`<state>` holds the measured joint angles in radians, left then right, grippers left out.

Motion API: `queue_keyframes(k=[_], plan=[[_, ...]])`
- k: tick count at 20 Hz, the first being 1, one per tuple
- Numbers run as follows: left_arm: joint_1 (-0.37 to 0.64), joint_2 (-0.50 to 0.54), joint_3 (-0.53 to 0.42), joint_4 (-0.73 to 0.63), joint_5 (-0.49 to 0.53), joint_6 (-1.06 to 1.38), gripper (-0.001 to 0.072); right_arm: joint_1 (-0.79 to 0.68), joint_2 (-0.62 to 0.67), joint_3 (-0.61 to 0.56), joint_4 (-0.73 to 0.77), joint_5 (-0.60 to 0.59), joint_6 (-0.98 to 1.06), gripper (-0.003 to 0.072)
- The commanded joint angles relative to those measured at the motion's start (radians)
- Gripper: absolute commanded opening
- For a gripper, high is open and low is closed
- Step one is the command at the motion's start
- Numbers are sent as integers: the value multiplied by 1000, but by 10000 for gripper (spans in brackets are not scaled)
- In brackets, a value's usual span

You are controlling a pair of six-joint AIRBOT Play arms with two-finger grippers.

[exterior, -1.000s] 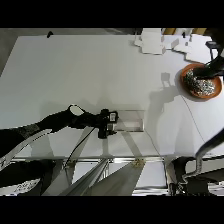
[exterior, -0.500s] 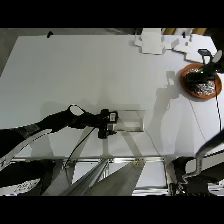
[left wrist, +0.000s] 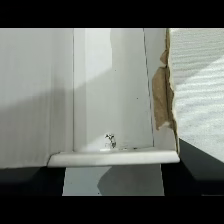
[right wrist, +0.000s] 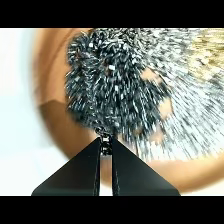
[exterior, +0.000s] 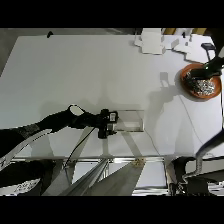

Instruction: Fold the box and place the chain.

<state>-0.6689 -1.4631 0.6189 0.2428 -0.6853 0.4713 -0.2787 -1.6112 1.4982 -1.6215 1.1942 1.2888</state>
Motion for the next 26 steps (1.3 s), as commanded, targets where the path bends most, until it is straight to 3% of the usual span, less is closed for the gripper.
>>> queue_keyframes(k=[1,5,8,14,17,21,26], plan=[[0,1,0,0,0,0,342,24,193,0,58,109,-12,15],[0,1,0,0,1,0,342,57,436,-8,197,243,-6,15],[0,1,-1,0,0,0,342,132,599,-77,350,294,-6,14],[0,1,0,0,0,0,342,436,896,-284,362,307,60,14],[0,1,0,0,0,0,341,557,975,-323,378,275,121,15],[0,1,0,0,0,0,342,733,993,-388,455,137,161,15],[0,1,0,0,0,0,342,911,991,-505,352,-27,260,15]])
